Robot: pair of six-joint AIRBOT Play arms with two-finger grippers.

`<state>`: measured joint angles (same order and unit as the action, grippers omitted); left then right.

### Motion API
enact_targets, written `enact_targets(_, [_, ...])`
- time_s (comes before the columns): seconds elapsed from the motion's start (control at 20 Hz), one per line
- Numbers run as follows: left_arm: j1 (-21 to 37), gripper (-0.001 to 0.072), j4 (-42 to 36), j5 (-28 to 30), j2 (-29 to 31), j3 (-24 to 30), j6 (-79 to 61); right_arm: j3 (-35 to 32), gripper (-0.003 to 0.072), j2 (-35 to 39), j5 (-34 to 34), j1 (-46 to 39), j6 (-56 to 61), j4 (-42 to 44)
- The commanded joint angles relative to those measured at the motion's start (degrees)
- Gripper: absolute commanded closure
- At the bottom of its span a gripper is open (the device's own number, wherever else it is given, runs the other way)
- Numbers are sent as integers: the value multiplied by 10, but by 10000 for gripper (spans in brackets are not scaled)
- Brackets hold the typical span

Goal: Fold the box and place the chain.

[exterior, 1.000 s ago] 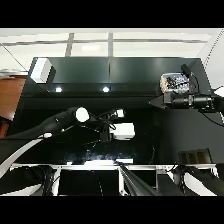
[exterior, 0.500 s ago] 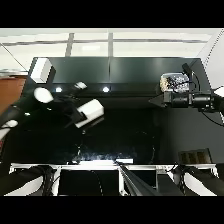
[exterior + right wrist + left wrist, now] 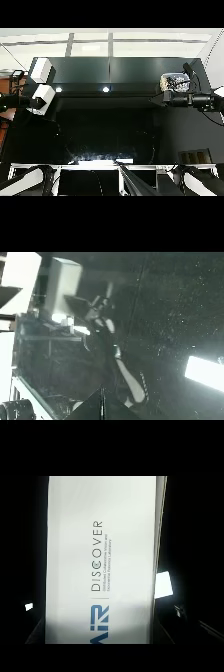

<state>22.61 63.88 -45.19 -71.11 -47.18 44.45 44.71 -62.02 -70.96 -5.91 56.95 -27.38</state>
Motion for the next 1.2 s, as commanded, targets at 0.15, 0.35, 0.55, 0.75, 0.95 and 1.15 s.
enact_targets(0.15, [29, 219, 2, 126, -105, -66, 38, 0, 658, 0, 12, 0, 0, 1])
enact_targets(0.35, [28, 219, 1, 121, -144, -115, 52, 0, 658, 0, 14, 0, 0, 1])
enact_targets(0.55, [28, 218, -1, 119, -151, -119, 52, 0, 657, 0, 35, 0, 0, 1])
enact_targets(0.75, [28, -3, -7, 102, -153, -119, 53, 0, 657, 0, 37, 0, 5, 4])
enact_targets(0.95, [29, -5, 35, 72, -107, -132, 54, 2, 658, 0, 19, -1, 19, 32])
enact_targets(1.15, [19, -4, 28, 43, -9, -163, 79, 39, 658, 0, 34, 0, 18, 33])
